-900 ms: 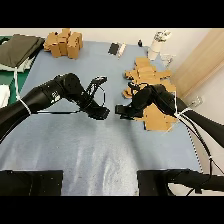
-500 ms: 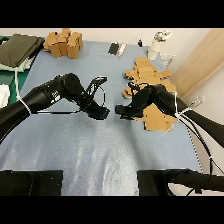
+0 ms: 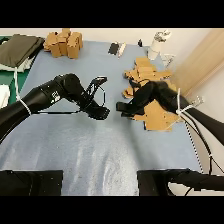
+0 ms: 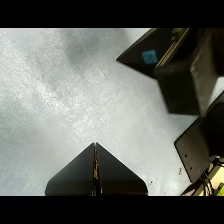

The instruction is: Fold the box.

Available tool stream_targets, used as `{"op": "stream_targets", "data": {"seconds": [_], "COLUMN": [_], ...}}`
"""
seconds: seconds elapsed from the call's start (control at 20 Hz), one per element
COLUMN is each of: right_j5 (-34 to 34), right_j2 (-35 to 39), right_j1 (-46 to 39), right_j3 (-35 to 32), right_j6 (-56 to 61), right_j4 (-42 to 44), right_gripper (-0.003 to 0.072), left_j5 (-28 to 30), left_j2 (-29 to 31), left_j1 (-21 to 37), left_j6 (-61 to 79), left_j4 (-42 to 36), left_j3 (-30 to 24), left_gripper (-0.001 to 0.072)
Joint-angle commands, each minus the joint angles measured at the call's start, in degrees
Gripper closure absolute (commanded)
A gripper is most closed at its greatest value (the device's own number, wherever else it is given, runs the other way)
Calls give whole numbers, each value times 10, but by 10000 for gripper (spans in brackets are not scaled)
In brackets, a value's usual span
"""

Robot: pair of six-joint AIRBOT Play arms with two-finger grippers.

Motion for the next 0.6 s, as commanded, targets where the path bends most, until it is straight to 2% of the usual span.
{"op": "stream_targets", "data": {"seconds": [0.0, 0.05, 0.1, 0.15, 0.2, 0.3, 0.35, 0.45, 0.55], "right_j5": [-181, -222, -237, -237, -234, -192, -156, -114, -106], "right_j2": [6, 14, 22, 29, 30, 23, 14, -16, -55], "right_j1": [-56, -87, -121, -165, -214, -332, -395, -501, -575], "right_j3": [95, 125, 140, 146, 146, 140, 138, 138, 138], "right_j6": [-6, -12, -31, -55, -71, -111, -161, -238, -286], "right_j4": [-164, -255, -324, -367, -374, -296, -218, -93, -54], "right_gripper": [583, 431, 360, 330, 304, 299, 219, 212, 211], "left_j5": [33, 51, 63, 74, 81, 93, 93, 87, 83], "left_j2": [0, 0, 0, 0, 0, 0, 0, 0, 0], "left_j1": [0, 0, 0, 0, 0, 0, 0, 0, 0], "left_j6": [0, 0, 0, 0, 0, 0, 0, 0, 0], "left_j4": [-1, -1, -5, -11, -11, -11, -11, -12, -12], "left_j3": [0, 0, 0, 0, 0, 0, 0, 0, 0], "left_gripper": [694, 694, 694, 694, 694, 694, 693, 693, 693]}}
